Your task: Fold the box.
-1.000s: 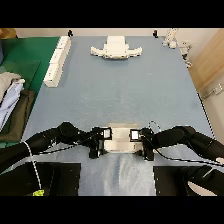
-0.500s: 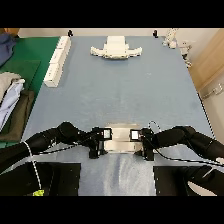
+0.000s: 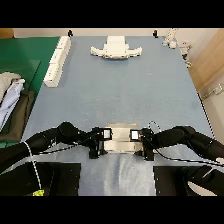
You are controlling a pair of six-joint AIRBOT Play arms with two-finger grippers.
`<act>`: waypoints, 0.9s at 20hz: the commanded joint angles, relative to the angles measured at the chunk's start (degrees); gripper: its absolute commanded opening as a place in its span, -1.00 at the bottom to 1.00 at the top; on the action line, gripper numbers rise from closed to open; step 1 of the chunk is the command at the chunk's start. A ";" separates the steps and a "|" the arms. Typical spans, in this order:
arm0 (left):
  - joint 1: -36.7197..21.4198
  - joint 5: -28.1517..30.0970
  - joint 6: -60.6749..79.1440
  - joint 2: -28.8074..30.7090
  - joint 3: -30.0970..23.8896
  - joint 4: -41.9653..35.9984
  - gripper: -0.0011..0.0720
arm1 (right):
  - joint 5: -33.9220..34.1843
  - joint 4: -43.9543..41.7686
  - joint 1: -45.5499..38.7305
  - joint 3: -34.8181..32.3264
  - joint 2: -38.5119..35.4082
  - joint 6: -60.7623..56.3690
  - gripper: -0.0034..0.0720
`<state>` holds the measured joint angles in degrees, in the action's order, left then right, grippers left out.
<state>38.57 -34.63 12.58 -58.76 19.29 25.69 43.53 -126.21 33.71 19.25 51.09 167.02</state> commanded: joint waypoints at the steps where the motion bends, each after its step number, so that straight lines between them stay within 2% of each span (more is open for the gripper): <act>1: 0.04 0.00 0.00 0.02 0.00 0.00 0.13 | -0.57 0.24 -0.07 -0.02 0.02 -0.02 0.59; 6: 0.04 0.00 0.00 0.02 0.00 0.00 0.13 | -0.59 0.39 -0.04 -0.02 0.02 -0.02 0.60; 7: 0.04 0.00 0.00 0.02 0.00 0.00 0.13 | -0.59 0.42 -0.04 -0.02 0.02 -0.04 0.67; 8: 0.04 0.00 0.00 0.02 0.00 0.00 0.13 | -0.57 0.46 -0.04 0.02 0.00 -0.04 1.00; 12: 0.04 0.02 0.00 0.02 0.00 0.00 0.13 | 0.46 5.53 -0.04 0.66 -1.55 -4.26 1.00; 15: 0.04 0.00 0.00 0.02 0.00 0.00 0.13 | 6.97 14.99 -0.04 3.32 -4.96 -15.56 1.00; 18: 0.04 0.02 0.00 0.02 0.00 0.00 0.13 | 16.70 21.99 -0.07 6.12 -9.27 -24.33 1.00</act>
